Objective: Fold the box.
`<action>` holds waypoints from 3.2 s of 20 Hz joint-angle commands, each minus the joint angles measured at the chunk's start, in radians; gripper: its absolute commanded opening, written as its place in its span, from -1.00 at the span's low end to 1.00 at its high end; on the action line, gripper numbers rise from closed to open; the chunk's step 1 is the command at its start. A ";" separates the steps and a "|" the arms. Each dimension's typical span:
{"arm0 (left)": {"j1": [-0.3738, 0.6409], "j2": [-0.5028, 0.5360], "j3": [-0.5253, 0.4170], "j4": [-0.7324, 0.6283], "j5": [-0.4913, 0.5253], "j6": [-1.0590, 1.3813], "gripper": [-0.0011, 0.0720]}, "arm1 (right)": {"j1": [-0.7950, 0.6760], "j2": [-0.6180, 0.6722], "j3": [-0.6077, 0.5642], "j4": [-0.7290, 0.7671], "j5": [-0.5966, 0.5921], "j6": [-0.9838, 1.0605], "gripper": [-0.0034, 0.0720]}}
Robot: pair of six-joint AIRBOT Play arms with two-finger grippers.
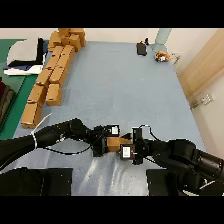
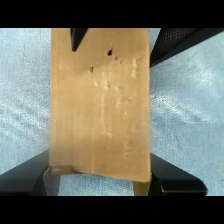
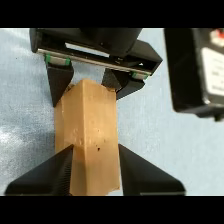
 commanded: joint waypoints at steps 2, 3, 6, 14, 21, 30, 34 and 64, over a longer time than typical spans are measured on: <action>0.000 0.000 0.000 0.000 0.000 0.001 0.46 | 0.001 0.020 0.001 0.000 -0.002 0.000 0.06; 0.000 0.000 0.000 0.000 0.000 0.001 0.46 | 0.001 0.020 0.001 0.000 -0.001 0.000 0.06; 0.000 0.000 0.000 0.000 0.000 0.001 0.46 | 0.001 0.020 0.001 0.000 -0.001 0.000 0.06; 0.000 0.000 0.000 0.001 0.000 0.001 0.46 | 0.001 0.016 0.001 0.000 -0.002 0.000 -0.41; 0.000 0.000 0.000 0.000 0.000 0.001 0.46 | 0.001 0.016 -0.002 0.036 -0.011 0.000 -0.51; 0.000 0.000 0.000 0.000 0.000 0.001 0.46 | 0.001 -0.002 -0.005 0.110 -0.048 0.000 -0.50; 0.000 0.000 0.000 0.000 0.000 0.001 0.46 | 0.002 -0.034 -0.005 0.138 -0.049 0.000 -0.36; 0.000 0.000 0.000 0.000 0.000 0.001 0.46 | -0.653 -0.259 0.296 0.198 -0.484 0.706 -0.90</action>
